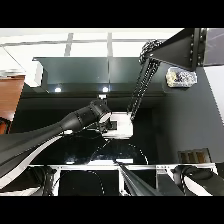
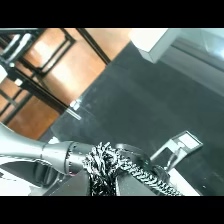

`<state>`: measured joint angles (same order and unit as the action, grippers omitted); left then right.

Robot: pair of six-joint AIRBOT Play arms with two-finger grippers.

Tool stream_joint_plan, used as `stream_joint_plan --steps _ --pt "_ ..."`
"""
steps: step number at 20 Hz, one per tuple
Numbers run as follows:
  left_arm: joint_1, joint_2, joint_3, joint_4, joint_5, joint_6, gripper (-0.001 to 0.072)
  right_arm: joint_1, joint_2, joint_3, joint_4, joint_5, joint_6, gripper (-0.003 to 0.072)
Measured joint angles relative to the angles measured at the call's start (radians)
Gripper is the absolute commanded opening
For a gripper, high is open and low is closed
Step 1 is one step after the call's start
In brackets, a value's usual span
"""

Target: Fold the box and place the chain.

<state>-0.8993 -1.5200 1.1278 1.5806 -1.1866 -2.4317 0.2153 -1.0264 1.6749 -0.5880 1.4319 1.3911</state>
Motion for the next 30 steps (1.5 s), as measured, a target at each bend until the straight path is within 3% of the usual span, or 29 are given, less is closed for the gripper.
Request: stream_joint_plan --steps 10,30 --pt "0.000 0.000 0.000 0.000 0.000 0.000 0.0028 0.002 0.000 0.000 0.026 -0.050 -0.002 0.0008" --pt "0.000 0.000 0.000 0.000 0.000 0.000 0.0028 0.002 0.003 0.041 -0.064 0.090 0.008 0.0006"
